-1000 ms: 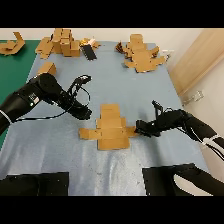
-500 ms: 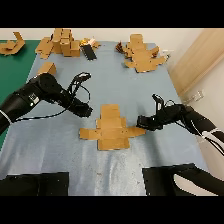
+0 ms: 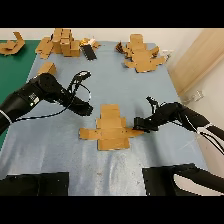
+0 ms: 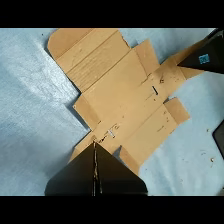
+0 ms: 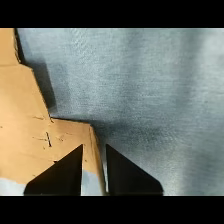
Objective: Fold the box.
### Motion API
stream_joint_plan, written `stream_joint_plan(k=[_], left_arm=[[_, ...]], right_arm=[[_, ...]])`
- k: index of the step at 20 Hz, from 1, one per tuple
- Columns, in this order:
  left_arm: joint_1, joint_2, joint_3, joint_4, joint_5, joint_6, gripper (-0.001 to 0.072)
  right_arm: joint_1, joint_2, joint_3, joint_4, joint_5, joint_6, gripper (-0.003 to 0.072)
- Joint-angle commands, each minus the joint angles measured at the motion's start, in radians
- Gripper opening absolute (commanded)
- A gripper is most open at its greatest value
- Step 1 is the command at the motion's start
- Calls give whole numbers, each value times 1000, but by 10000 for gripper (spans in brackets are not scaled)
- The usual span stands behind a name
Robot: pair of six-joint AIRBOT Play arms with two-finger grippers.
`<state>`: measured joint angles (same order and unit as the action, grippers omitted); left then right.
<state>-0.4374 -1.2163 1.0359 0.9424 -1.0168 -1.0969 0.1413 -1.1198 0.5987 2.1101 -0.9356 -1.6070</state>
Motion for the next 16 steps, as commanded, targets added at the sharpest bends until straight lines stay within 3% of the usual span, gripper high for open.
stream_joint_plan(k=[1,2,3,5,6,7,8,12,16], left_arm=[[1,1,0,-24,-19,0,13],[1,1,0,-33,-29,0,14],[3,1,1,-34,-40,8,15],[18,1,2,-34,-42,10,17],[35,1,2,-34,-46,12,208],[54,-4,3,-34,-53,11,494],[78,-11,3,-34,-69,11,523],[183,-50,3,-34,-121,13,519],[237,-150,3,-93,-186,85,519]], right_arm=[[0,-22,1,15,-17,-18,215],[0,-23,2,30,-17,-23,164],[0,-21,2,68,-17,-58,61],[2,-21,1,173,-23,-165,3],[5,-21,-2,227,-24,-221,2],[13,-19,-7,268,-21,-280,2],[25,-16,-20,309,2,-333,2],[83,66,-116,433,97,-512,1],[104,158,-163,436,109,-642,1]])
